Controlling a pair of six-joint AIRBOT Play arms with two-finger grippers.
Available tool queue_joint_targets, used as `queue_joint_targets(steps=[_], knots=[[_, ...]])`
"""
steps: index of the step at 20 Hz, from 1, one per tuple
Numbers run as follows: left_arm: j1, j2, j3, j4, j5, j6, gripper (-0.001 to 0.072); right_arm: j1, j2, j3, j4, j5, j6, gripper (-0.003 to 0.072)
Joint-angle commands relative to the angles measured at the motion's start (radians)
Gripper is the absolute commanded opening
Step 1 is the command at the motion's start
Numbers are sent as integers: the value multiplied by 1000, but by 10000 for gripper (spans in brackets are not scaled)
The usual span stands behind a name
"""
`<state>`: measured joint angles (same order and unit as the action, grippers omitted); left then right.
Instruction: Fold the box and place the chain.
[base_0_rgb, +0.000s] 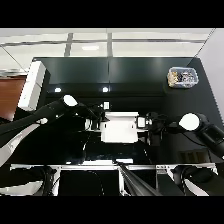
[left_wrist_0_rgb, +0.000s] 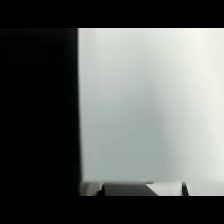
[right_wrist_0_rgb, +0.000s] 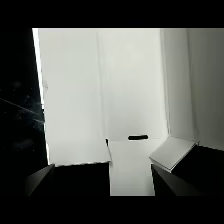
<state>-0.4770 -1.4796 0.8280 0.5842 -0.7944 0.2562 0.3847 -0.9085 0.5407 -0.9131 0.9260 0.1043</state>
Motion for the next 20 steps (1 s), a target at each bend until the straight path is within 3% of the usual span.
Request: queue_joint_targets(steps=[1,7,16,20], knots=[[-11,1,0,25,31,-5,22,11,-29,-30,-1,-3,-34,706],[-8,1,0,26,27,-85,23,57,-30,-97,21,-32,-40,706],[-8,1,0,25,27,-85,23,176,-90,-144,89,-338,-68,705],[-8,1,0,25,27,-85,23,182,-110,-144,94,-407,-66,705]])
